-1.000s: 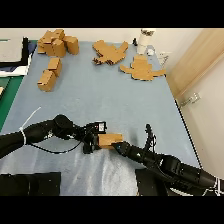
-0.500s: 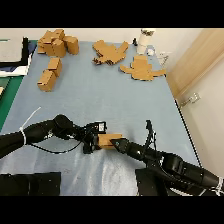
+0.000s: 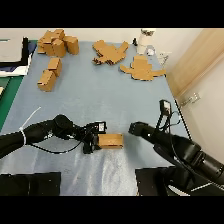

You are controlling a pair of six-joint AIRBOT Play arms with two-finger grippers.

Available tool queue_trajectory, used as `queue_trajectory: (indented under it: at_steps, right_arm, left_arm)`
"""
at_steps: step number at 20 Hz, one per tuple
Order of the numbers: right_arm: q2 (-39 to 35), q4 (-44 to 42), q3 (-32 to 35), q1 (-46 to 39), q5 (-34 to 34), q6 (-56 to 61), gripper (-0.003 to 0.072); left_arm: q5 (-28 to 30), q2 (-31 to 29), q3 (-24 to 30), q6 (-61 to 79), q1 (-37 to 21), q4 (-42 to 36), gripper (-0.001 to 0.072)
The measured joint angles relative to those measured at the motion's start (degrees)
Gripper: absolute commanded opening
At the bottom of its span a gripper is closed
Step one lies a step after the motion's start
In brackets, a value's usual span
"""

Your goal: Fold the box.

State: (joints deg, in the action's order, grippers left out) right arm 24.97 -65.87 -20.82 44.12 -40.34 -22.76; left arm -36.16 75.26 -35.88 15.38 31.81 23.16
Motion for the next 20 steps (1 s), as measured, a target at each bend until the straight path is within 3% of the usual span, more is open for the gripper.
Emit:
queue_trajectory:
  at_steps: [6,14,20]
  right_arm:
    - [5.49,-0.42,-5.64,-3.78,-6.6,-4.81,0.0004]
    - [8.81,-1.33,-6.73,-4.46,-7.78,-5.16,0.0004]
    - [9.11,-0.31,-6.8,-4.57,-7.91,-3.19,0.0004]
  left_arm:
    - [0.02,0.0,0.0,0.0,0.0,-0.02,0.0512]
    - [0.15,-0.42,-0.07,-3.52,0.15,-3.3,0.0512]
    - [3.69,-3.19,-0.13,-15.3,-6.78,-0.26,0.0512]
